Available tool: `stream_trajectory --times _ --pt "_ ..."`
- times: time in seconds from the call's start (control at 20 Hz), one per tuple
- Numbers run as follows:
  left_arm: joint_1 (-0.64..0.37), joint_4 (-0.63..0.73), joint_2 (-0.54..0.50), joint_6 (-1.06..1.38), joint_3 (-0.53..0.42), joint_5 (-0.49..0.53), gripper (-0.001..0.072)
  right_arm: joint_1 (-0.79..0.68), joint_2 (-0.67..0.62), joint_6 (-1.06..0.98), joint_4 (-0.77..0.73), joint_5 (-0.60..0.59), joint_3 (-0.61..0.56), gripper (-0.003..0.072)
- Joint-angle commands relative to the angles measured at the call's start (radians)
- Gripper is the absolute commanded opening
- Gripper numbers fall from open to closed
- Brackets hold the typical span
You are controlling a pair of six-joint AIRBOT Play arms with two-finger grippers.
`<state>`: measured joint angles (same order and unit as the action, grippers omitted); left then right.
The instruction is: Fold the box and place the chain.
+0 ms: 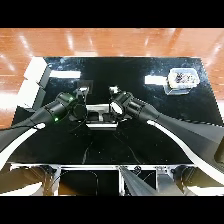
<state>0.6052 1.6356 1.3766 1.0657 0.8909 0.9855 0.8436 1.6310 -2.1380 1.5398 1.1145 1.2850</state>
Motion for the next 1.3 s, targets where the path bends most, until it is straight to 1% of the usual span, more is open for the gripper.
stream_trajectory --times 0.0,0.05,0.1,0.3,0.45,0.55,0.7,0.8,0.9,1.0,1.05,1.15,1.25 --pt "0.001 -0.003 0.001 0.005 0.0 0.001 0.0021 -0.001 0.0 0.01 -0.014 0.004 0.001 0.0037" --pt "0.001 -0.003 0.001 0.005 0.0 0.0 0.0021 -0.002 0.0 0.007 -0.021 0.005 0.001 0.0234" --pt "0.001 -0.003 0.001 0.005 0.0 0.0 0.0022 -0.002 -0.001 0.007 -0.021 0.01 0.001 0.0567" --pt "0.0 -0.003 0.001 0.005 0.0 0.001 0.0021 -0.005 -0.025 0.039 0.009 0.074 0.001 0.0576" --pt "0.001 -0.003 0.001 0.005 0.0 0.001 0.0021 0.006 -0.121 0.113 0.094 0.187 -0.012 0.0576" --pt "0.001 0.001 0.001 0.005 0.0 0.001 0.0021 0.014 -0.247 0.142 0.124 0.209 -0.075 0.0576" --pt "0.005 0.001 0.001 0.004 0.0 0.001 0.0021 0.0 -0.48 0.138 0.156 0.216 -0.225 0.0576" --pt "0.021 0.0 0.001 0.004 0.0 -0.002 0.002 -0.044 -0.614 0.115 0.229 0.258 -0.29 0.0576" --pt "0.042 -0.003 0.001 -0.024 0.0 -0.006 0.002 -0.138 -0.703 0.115 0.31 0.281 -0.303 0.0576" --pt "0.051 -0.003 0.001 -0.053 0.0 -0.021 0.002 -0.289 -0.725 0.126 0.361 0.262 -0.303 0.0576" --pt "0.052 0.002 0.001 -0.056 0.0 -0.023 0.002 -0.388 -0.718 0.154 0.354 0.223 -0.303 0.0576" --pt "0.052 0.0 0.001 -0.064 0.0 -0.02 0.002 -0.575 -0.69 0.195 0.34 0.088 -0.303 0.0576" --pt "0.052 0.001 0.001 -0.064 0.0 -0.018 0.002 -0.739 -0.626 0.213 0.314 -0.039 -0.293 0.0576"
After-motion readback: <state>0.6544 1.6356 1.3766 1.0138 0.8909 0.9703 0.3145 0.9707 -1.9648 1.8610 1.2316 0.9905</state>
